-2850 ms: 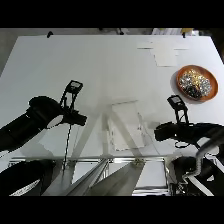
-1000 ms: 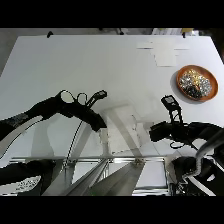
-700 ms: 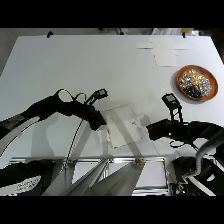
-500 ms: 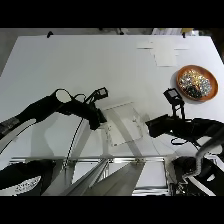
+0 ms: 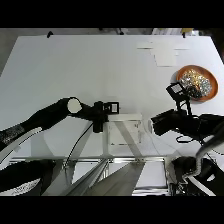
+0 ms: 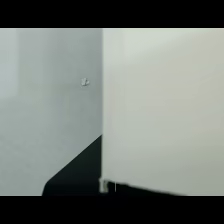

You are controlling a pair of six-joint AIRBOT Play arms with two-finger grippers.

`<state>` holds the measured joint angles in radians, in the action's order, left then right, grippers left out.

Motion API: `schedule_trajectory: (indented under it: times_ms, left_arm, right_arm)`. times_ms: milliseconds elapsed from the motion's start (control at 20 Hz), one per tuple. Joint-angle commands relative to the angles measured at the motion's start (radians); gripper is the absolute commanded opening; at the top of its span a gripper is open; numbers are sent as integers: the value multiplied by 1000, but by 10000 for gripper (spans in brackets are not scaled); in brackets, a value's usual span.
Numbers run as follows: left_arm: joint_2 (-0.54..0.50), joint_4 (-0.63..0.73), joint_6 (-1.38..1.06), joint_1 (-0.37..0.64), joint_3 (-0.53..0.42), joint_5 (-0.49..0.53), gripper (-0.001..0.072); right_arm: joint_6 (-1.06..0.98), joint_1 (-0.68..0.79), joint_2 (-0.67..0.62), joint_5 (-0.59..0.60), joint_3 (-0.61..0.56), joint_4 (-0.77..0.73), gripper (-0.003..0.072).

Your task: Fold the box and place the chain.

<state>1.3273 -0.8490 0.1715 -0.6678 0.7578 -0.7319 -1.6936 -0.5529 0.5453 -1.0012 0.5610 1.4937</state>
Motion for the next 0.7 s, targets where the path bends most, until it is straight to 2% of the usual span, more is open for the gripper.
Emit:
schedule_trajectory:
  times_ms: [0, 650]
  left_arm:
    - [-1, 20, -90, -10, 1, 40, 1]
    - [73, 37, -78, -10, 1, 21, 0]
  right_arm:
    - [1, 0, -1, -42, 3, 21, 302]
    - [77, 0, 0, -43, 3, 25, 300]
